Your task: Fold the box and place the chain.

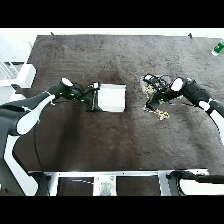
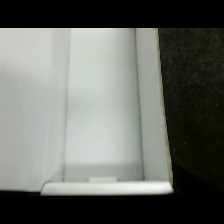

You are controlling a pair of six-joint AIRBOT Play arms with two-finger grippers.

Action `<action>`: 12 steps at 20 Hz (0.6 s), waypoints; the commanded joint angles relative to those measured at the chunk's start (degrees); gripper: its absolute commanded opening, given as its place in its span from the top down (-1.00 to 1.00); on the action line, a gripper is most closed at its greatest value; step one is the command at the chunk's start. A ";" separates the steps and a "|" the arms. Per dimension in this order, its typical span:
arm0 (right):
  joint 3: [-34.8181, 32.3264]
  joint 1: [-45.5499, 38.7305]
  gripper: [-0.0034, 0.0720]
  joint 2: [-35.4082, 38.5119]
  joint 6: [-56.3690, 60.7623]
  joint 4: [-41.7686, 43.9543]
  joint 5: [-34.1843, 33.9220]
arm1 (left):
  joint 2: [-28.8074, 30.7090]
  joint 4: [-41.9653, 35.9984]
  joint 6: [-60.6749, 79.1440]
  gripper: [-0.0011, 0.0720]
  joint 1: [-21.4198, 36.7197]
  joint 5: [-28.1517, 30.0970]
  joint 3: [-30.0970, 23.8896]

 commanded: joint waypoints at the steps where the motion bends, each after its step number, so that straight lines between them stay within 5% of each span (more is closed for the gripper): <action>1: 0.17 -0.13 -0.54 -1.40 -2.21 2.47 -0.55 | 0.02 0.00 0.02 -0.35 0.00 0.02 0.02; 12: 0.22 -2.47 -0.51 -5.57 -5.73 7.21 -2.84 | 0.02 0.00 0.00 -0.35 0.00 0.02 0.02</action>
